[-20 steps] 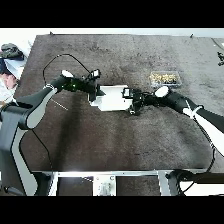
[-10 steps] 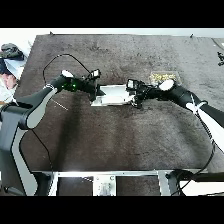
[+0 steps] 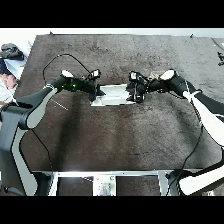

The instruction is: Fold the box and place the chain.

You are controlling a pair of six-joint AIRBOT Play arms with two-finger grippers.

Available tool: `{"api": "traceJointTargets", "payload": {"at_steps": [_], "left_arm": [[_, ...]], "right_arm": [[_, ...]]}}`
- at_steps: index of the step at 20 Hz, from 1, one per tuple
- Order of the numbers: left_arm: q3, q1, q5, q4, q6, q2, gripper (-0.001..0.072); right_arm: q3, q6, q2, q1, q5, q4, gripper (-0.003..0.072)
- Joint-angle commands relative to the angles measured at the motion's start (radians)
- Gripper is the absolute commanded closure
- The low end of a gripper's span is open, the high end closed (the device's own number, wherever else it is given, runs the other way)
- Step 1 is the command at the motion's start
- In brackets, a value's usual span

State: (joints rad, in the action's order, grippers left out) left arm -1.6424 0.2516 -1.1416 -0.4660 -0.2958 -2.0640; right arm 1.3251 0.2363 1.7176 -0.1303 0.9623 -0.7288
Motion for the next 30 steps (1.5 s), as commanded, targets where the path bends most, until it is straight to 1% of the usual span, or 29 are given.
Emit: {"api": "traceJointTargets", "payload": {"at_steps": [1,4,8,9,10,17,23,30], "left_arm": [[0.0,0.0,0.0,0.0,0.0,0.0,0.0699],[0.0,0.0,0.0,0.0,0.0,0.0,0.0699],[0.0,0.0,0.0,0.0,0.0,0.0,0.0699],[0.0,0.0,0.0,0.0,0.0,0.0,0.0699],[0.0,0.0,0.0,0.0,0.0,0.0,0.0699],[0.0,0.0,0.0,0.0,0.0,0.0,0.0699],[0.0,0.0,0.0,0.0,0.0,0.0,0.0699],[0.0,0.0,0.0,0.0,0.0,0.0,0.0699]], "right_arm": [[0.08,-0.005,0.07,0.012,0.119,0.009,-0.0018],[0.127,-0.004,0.118,0.011,0.18,0.012,-0.0018],[0.137,0.034,0.164,0.011,0.187,0.038,-0.0017],[0.138,0.044,0.177,0.011,0.195,0.055,0.0027],[0.138,0.058,0.187,0.011,0.201,0.071,0.0031],[0.138,0.068,0.202,0.0,0.201,0.075,0.0032],[0.186,0.067,0.247,0.0,0.213,0.083,0.0032],[0.188,0.068,0.264,0.001,0.213,0.079,0.0034]]}}
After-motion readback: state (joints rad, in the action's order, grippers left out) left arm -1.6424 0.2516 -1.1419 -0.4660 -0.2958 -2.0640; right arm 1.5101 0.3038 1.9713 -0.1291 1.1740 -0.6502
